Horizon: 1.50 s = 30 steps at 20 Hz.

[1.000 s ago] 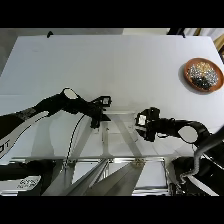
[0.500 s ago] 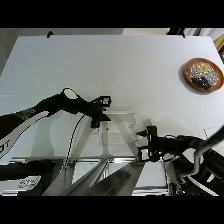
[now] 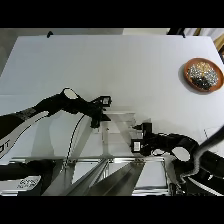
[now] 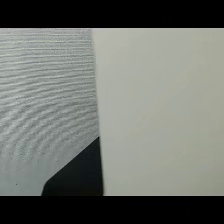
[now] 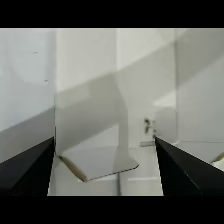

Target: Fold the box and place the chain.

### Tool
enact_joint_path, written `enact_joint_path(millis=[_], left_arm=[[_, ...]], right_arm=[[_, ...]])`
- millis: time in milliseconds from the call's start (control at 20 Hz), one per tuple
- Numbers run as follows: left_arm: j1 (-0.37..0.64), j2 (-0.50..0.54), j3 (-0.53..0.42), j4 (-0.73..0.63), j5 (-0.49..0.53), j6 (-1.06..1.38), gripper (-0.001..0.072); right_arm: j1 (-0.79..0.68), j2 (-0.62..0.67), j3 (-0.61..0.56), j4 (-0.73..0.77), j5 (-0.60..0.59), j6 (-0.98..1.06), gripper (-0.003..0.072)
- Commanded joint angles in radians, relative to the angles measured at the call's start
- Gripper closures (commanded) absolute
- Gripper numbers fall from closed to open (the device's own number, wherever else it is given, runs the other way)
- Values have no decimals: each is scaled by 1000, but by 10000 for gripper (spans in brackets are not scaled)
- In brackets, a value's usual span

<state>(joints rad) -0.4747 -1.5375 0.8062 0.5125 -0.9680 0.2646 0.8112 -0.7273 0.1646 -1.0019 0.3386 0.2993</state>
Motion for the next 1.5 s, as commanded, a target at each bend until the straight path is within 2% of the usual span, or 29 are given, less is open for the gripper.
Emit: enact_joint_path(millis=[0, 200, 450, 600, 950, 1300, 1450], left_arm=[[0, -1, 0, 0, -1, 0, 698], [0, -1, 0, 0, -1, 0, 698], [0, -1, 0, 0, -1, 0, 698], [0, -1, 0, 0, 0, 0, 698], [0, -1, 0, 0, -1, 0, 698], [0, -1, 0, 0, -1, 0, 698], [0, -1, 0, 0, 0, 0, 698]], right_arm=[[3, -31, 29, 12, -78, 8, -11], [1, -31, 34, 13, -77, 8, -10], [-129, -48, 89, 93, 20, 1, -9], [-163, -91, 113, 146, 51, -72, -9], [-241, -111, 145, 149, 98, -99, -8], [-253, -119, 145, 187, 122, -106, -7], [-253, -154, 147, 256, 122, -214, -6]])
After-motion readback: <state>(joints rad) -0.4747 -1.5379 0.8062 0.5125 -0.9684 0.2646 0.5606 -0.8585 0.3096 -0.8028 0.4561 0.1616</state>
